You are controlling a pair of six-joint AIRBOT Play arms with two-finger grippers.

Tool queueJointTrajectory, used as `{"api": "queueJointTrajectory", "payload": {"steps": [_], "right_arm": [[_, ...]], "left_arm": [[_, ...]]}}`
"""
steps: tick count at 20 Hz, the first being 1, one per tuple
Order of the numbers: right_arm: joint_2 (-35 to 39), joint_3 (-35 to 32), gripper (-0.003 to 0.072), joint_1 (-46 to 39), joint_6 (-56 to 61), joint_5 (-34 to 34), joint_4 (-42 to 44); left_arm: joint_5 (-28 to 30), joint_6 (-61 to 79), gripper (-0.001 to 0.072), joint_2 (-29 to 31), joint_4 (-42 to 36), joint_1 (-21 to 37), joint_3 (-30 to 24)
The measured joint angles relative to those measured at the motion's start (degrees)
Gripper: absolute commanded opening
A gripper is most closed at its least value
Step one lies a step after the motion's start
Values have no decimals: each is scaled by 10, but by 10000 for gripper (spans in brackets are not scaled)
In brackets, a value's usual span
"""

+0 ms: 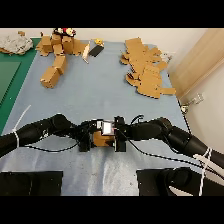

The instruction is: Fold the box.

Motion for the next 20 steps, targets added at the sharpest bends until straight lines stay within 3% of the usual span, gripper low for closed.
{"api": "queueJointTrajectory", "payload": {"steps": [11,13,20], "right_arm": [[-1,-8,494,29,-13,20,-54],[-1,-8,390,34,-13,34,-61],[11,-8,356,47,-13,54,-77]], "left_arm": [[0,0,461,0,0,0,0],[0,0,461,0,0,0,0],[0,0,461,0,0,0,0]]}}
